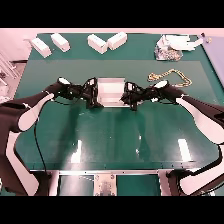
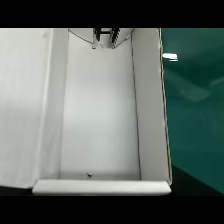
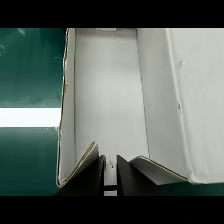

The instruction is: Fold the box and place the chain.

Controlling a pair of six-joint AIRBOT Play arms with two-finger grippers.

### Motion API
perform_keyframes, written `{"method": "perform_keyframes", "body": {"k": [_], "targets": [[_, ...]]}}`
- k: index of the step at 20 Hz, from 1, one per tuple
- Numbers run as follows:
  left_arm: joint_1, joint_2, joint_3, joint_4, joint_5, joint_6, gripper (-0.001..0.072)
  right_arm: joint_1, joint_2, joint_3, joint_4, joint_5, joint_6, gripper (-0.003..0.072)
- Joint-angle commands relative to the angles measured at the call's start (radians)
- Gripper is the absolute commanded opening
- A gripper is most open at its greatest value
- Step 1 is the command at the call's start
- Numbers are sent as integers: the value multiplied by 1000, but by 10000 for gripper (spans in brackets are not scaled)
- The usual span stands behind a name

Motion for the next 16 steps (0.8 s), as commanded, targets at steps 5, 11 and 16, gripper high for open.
{"method": "perform_keyframes", "body": {"k": [5,11,16], "targets": [[1,0,0,8,-1,3,475,-54,32,1,-89,13,145,43],[1,0,0,8,-1,3,475,-84,89,1,-117,48,198,17],[1,0,0,8,-1,3,476,-100,204,1,-125,53,310,17]]}}
